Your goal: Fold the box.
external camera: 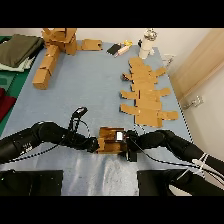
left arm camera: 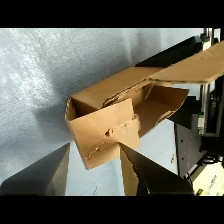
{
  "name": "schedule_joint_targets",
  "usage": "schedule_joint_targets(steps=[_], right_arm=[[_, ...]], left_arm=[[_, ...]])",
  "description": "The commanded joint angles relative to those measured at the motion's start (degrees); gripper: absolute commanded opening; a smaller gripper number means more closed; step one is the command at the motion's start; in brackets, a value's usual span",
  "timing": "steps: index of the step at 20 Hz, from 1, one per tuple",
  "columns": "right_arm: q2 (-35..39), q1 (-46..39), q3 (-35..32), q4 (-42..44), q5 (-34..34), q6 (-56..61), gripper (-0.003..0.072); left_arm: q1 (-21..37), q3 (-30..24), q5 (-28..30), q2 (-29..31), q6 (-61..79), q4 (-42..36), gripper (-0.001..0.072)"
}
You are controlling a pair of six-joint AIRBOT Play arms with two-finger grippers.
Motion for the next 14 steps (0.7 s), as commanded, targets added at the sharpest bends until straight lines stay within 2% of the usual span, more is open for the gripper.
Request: schedule_joint_targets(steps=[1,4,7,11,14], right_arm=[[0.02,-0.02,-0.02,0.00,0.00,0.02,0.0521],[0.00,-0.02,-0.02,0.00,0.00,0.02,0.0521],[0.00,-0.02,-0.02,0.00,0.00,0.02,0.0521],[0.00,-0.02,-0.02,-0.02,0.00,0.04,0.0521],[0.00,-0.02,-0.02,-0.02,0.00,0.02,0.0521]], left_arm=[[-0.07,0.07,-0.13,-0.35,1.33,-1.49,0.0490],[-0.04,0.07,0.50,-0.35,3.32,-3.19,0.0490],[-0.04,0.07,3.80,-0.33,3.26,-4.24,0.0489],[-0.42,0.09,3.56,-0.76,3.13,-4.42,0.0489],[-0.44,1.14,1.05,-2.25,-1.20,-2.71,0.0477]])
